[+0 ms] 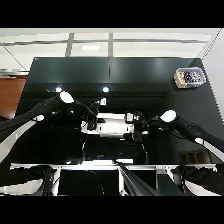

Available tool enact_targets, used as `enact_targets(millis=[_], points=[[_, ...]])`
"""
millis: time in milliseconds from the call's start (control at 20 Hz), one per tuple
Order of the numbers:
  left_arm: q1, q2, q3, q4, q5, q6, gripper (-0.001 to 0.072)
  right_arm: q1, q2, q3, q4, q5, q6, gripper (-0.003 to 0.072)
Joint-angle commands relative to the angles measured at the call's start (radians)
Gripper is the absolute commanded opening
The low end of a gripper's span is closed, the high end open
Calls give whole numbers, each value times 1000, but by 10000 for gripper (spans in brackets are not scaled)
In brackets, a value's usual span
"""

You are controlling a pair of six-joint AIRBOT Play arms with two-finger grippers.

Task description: Fold the box and place the chain.

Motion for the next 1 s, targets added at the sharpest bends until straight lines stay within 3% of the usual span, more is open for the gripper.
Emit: enact_targets(millis=[0, 700, 800, 950], points=[[-1, 0, 1, 0, 5, 0, 29, 2, -10, 0, -4, 2, -2, 678], [-1, 0, 1, 0, 6, 0, 29, 3, -11, 1, -53, -5, 63, 668], [-1, 0, 1, 0, 6, 0, 29, 13, -11, 1, -64, -17, 74, 489], [-1, 0, 1, 0, 6, 0, 29, 23, -12, 2, -86, -22, 82, 489]])
